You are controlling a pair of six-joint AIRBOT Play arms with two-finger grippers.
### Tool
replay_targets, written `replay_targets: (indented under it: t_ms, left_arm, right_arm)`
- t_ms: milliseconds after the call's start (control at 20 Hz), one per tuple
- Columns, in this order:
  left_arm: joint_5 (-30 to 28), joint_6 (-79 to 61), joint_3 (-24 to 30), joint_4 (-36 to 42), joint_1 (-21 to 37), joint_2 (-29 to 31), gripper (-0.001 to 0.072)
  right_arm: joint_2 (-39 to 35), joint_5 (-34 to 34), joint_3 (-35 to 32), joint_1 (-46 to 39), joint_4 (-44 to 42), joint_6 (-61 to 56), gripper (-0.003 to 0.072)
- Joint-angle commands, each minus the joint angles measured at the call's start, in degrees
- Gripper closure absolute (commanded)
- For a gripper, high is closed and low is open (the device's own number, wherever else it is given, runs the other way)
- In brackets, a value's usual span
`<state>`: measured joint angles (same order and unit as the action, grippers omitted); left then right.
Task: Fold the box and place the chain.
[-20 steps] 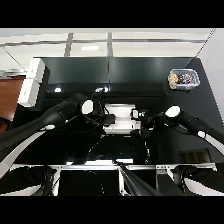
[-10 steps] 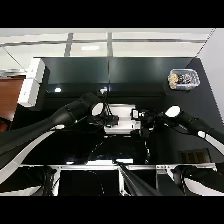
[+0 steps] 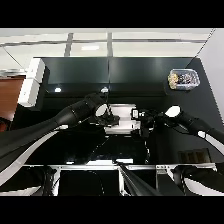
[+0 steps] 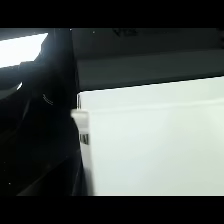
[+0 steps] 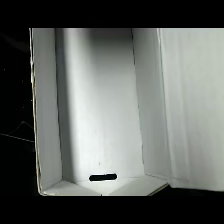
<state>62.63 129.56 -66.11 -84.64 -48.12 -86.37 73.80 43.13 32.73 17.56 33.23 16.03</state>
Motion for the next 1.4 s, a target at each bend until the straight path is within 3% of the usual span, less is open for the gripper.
replay_targets:
  t_ms: [0,400,700,1050,1100,1200,1350]
  left_arm:
    - [2.5,2.3,-0.1,-1.9,0.0,-0.5,0.0483]
    - [2.3,7.7,-0.1,-2.2,0.2,-1.4,0.0482]
    - [3.1,8.6,-4.4,-1.9,0.1,-4.9,0.0482]
    - [4.5,8.7,-4.6,-1.9,0.2,-5.3,0.0483]
    - [4.7,9.0,-4.5,-1.9,0.2,-5.4,0.0495]
    - [4.7,9.0,-4.5,-1.9,0.2,-5.4,0.0653]
    - [5.0,8.9,-4.5,-1.9,0.1,-5.4,0.0682]
  right_arm:
    - [0.0,0.0,0.0,0.1,0.0,0.0,0.0633]
    - [0.0,0.0,0.0,0.1,0.0,0.0,0.0633]
    - [0.0,0.0,0.0,0.1,0.0,0.0,0.0633]
    - [0.0,0.0,0.0,0.1,0.0,0.0,0.0633]
    - [0.0,0.0,0.0,0.1,0.0,0.0,0.0633]
    - [0.0,0.0,0.0,0.1,0.0,0.0,0.0633]
    - [0.0,0.0,0.0,0.1,0.0,0.0,0.0633]
